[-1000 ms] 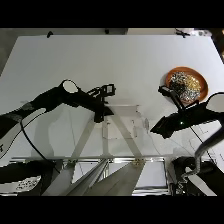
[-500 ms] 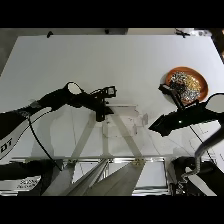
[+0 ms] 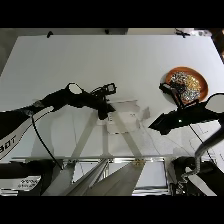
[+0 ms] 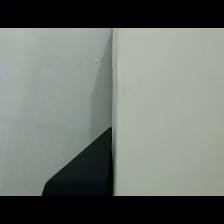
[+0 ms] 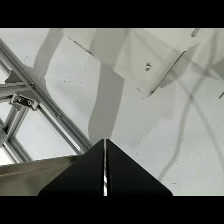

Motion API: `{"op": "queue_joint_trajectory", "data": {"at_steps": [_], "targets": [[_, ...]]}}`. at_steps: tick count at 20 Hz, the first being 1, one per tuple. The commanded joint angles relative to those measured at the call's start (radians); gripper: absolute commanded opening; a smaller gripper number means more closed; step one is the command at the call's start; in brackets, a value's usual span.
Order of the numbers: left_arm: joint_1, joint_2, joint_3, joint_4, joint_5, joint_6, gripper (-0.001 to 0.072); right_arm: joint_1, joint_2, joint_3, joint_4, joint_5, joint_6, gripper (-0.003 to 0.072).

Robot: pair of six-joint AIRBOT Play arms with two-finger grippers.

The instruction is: Fold the box and place the chain.

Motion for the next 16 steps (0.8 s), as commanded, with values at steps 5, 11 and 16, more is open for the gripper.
{"op": "queue_joint_trajectory", "data": {"at_steps": [5,11,16], "targets": [[0.0,-0.002,0.0,-0.061,-0.077,0.153,0.0002,-0.001,0.001,0.0,-0.059,-0.036,0.035,0.001],[0.0,-0.002,0.0,0.017,-0.145,0.203,0.0002,-0.001,0.002,0.0,-0.071,-0.102,0.079,0.001],[0.0,-0.002,0.0,0.017,-0.104,0.203,0.0002,-0.001,0.002,0.0,-0.071,-0.106,0.103,0.0011]]}}
